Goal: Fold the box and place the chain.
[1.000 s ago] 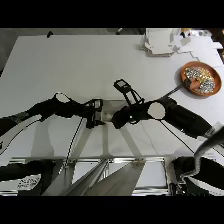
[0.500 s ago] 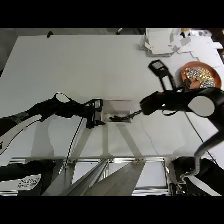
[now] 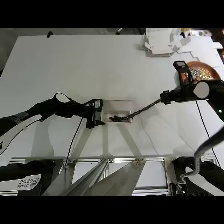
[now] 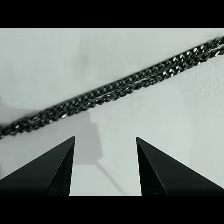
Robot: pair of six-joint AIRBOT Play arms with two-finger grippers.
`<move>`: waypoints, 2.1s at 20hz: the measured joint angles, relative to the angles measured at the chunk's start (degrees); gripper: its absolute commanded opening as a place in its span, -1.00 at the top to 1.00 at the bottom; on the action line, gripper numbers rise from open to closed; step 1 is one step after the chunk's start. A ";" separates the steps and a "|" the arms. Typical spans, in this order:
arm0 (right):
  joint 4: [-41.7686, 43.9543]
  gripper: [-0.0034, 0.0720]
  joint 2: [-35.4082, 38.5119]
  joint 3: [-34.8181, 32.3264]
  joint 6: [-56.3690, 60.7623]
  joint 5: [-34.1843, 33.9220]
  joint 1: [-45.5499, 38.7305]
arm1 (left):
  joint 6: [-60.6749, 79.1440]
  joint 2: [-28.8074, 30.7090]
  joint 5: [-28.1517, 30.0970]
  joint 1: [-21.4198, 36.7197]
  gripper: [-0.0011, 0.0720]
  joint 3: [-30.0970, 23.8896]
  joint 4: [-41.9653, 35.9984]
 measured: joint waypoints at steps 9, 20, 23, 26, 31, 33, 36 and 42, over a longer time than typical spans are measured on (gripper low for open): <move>-0.48 0.07 -10.47 -0.11 0.55 -6.47 -1.18 | 0.00 0.00 0.00 0.00 0.41 -0.02 0.00; -0.22 0.50 -15.58 -0.09 0.59 -9.11 -1.18 | 0.00 0.00 -0.02 0.00 0.41 0.00 0.02; -0.04 0.85 -15.87 -0.11 0.59 -8.98 -1.16 | 0.00 0.00 -0.02 0.00 0.41 0.00 0.00; -0.39 0.85 -15.34 -0.22 0.48 -9.05 -1.07 | 0.00 0.00 -0.02 0.00 0.41 -0.02 0.00; -0.61 0.85 -8.02 -0.24 -0.07 -6.38 -1.05 | 0.00 0.00 -0.02 0.00 0.41 0.00 0.00; -0.79 0.85 -2.91 -0.17 -0.07 -5.16 -1.07 | 0.00 0.00 -0.02 0.00 0.41 -0.02 0.00; 0.81 0.85 6.05 -0.24 -1.01 -1.53 0.00 | 0.00 0.00 -0.02 0.00 0.41 0.00 0.00; 8.31 0.85 22.49 -0.94 -2.86 3.48 8.17 | 0.00 0.00 -0.02 -0.04 0.41 0.00 0.00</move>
